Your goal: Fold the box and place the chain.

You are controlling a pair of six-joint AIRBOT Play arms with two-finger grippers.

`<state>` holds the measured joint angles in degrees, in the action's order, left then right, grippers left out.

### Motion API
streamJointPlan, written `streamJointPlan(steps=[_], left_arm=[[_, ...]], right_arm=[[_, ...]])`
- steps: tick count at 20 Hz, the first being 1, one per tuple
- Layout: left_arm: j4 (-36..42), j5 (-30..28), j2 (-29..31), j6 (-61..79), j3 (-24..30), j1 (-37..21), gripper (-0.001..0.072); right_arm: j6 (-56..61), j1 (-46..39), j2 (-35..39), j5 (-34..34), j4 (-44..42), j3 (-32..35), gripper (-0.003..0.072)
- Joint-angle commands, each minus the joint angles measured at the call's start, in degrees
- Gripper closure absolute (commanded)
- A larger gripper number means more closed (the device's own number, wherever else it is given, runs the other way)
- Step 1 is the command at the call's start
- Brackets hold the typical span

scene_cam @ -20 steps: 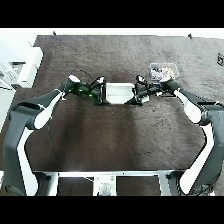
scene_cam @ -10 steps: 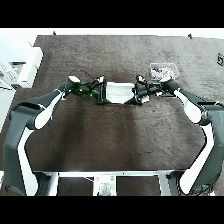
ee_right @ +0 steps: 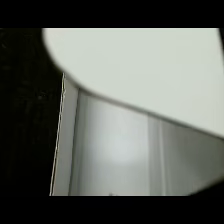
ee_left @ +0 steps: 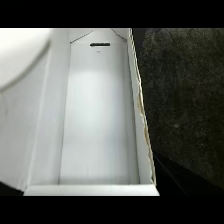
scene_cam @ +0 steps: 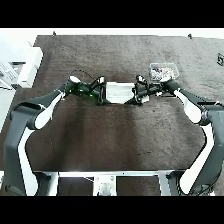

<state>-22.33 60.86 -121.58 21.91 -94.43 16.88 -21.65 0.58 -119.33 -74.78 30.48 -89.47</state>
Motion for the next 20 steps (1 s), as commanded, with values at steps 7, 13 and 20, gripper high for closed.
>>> streamJointPlan(steps=[7,13,20], left_arm=[[0.42,0.07,-0.11,1.11,-0.04,0.26,0.0228],[0.42,0.24,-0.11,1.07,-0.04,0.24,0.0231],[0.44,0.2,-0.11,1.07,-0.04,0.24,0.0231]], right_arm=[[0.0,0.02,0.0,-0.04,0.0,0.02,0.0278],[0.0,0.02,0.0,-0.04,0.0,0.02,0.0279],[0.0,0.02,0.0,-0.04,0.02,0.02,0.0279]])
